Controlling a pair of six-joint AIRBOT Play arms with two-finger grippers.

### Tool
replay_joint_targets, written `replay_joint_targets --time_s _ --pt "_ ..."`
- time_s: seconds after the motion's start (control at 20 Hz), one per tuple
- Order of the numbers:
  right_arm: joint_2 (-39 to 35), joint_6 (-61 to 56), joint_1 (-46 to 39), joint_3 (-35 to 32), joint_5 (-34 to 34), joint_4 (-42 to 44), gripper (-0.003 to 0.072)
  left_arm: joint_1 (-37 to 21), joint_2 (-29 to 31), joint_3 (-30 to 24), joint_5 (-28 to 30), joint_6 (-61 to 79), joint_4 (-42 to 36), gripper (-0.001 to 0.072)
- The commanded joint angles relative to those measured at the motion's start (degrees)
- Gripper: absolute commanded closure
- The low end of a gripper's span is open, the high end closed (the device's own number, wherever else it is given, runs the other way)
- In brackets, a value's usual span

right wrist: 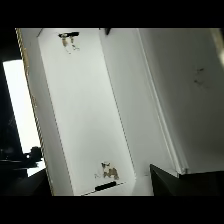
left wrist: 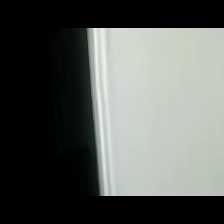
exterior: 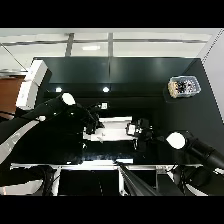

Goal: Fold the box and place the chain.

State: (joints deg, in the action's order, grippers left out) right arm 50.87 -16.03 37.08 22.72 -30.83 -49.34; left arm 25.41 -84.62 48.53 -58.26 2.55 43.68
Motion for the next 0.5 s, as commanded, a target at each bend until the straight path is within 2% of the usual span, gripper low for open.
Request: replay_joint_targets --time_s 0.0,0.25,0.45 --pt "-0.07 -0.28 -2.89 1.60 -0.70 -0.59 -0.0009 0.00 0.02 0.11 -0.11 -0.24 -0.22 0.0685" --pt "-0.02 -0.24 -6.40 2.60 -3.58 2.43 -0.0009 0.04 0.11 0.11 0.33 -0.42 -0.22 0.0687" --pt "0.00 0.04 -6.45 2.60 -6.40 2.47 -0.0009 0.11 0.50 0.11 3.30 -0.39 -0.22 0.0688"
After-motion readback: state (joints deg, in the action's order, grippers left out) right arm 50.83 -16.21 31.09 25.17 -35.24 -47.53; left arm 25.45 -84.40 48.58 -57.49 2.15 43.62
